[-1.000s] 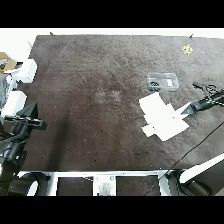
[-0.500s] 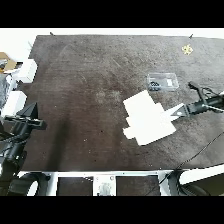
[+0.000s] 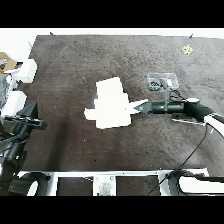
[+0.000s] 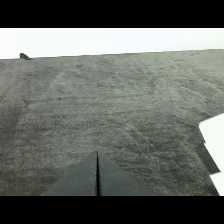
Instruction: Fold the box and place the chain.
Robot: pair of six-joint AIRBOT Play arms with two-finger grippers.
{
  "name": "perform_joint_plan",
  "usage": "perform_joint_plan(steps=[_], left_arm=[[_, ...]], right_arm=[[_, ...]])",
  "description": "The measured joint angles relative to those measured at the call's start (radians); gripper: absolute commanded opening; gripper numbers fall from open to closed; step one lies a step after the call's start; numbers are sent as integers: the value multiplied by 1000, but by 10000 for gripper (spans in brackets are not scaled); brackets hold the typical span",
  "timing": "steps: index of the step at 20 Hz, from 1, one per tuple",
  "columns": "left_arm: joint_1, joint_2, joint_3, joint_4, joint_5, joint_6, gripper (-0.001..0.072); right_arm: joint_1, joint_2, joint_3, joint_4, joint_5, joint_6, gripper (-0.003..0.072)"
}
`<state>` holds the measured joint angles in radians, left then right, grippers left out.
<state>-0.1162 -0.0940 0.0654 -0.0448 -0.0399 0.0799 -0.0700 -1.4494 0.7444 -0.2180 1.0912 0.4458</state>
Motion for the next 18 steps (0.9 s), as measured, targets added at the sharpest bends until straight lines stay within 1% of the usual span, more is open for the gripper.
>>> perform_joint_plan(steps=[2,4,7,8,9,10,14,16,18], left_arm=[[0,0,4,0,10,0,10],[0,0,6,0,13,0,11],[0,0,8,0,13,0,11],[0,0,8,0,5,0,123],[0,0,8,0,-12,2,472],[0,0,9,4,-38,8,484],[0,-16,23,6,-150,6,484],[0,-71,56,4,-214,-2,485],[0,-177,118,1,-275,-10,485]], right_arm=[[85,10,-14,62,-148,6,1],[136,14,-19,102,-273,17,1],[185,17,-23,131,-385,18,1],[198,17,-24,135,-414,17,1],[207,17,-25,136,-437,8,1],[217,17,-25,141,-460,-13,1],[244,17,-30,185,-525,-123,1],[249,18,-43,240,-534,-185,1],[253,18,-58,282,-538,-238,1]])
